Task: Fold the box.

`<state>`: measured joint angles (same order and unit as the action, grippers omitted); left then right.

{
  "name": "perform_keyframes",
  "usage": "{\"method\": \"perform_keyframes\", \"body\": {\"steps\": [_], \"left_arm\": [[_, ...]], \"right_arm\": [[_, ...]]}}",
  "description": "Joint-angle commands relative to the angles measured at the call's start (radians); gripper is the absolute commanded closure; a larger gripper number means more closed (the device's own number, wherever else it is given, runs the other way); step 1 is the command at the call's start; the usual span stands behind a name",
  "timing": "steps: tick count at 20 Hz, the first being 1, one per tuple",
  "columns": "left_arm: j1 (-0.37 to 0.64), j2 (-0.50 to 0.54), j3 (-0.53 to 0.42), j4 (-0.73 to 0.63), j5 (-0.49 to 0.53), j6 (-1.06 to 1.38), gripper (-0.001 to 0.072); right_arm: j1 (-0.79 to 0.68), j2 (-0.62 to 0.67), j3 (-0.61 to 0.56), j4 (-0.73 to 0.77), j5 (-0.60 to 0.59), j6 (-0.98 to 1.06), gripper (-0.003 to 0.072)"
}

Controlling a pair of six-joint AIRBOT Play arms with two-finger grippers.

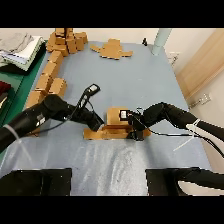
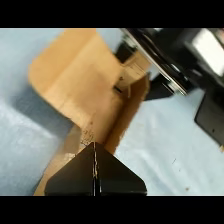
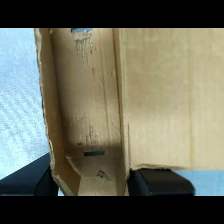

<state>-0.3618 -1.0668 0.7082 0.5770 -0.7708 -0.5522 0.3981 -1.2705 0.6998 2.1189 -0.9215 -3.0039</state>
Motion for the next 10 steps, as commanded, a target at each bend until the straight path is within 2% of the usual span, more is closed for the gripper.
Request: {"method": "perform_keyframes", "body": {"steps": [1, 3, 4, 5, 6, 7, 10], "left_arm": [[-0.089, 0.122, -0.098, 0.005, 0.085, 0.28, 0.0701], [-0.115, 0.126, -0.121, -0.001, 0.08, 0.417, 0.0698], [-0.087, 0.124, -0.147, -0.041, 0.081, 0.484, 0.0692], [-0.061, 0.118, -0.174, -0.076, 0.083, 0.562, 0.0405], [-0.039, 0.106, -0.197, -0.131, 0.091, 0.64, 0.0007], [-0.026, 0.092, -0.215, -0.172, 0.09, 0.701, 0.002], [-0.024, 0.043, -0.221, -0.181, 0.095, 0.773, 0.0021]], "right_arm": [[0.001, 0.0, -0.001, -0.002, 0.0, 0.0, 0.0173], [0.001, 0.0, -0.001, -0.002, 0.0, 0.0, 0.0174], [0.001, 0.0, -0.001, -0.002, 0.0, 0.0, 0.0173], [0.001, 0.0, -0.001, -0.002, 0.0, 0.0, 0.0173], [0.001, 0.0, -0.001, -0.002, 0.0, 0.0, 0.0173], [0.001, 0.0, -0.001, -0.002, 0.0, 0.0, 0.0174], [0.001, 0.0, -0.001, -0.002, 0.0, 0.0, 0.0173]]}}
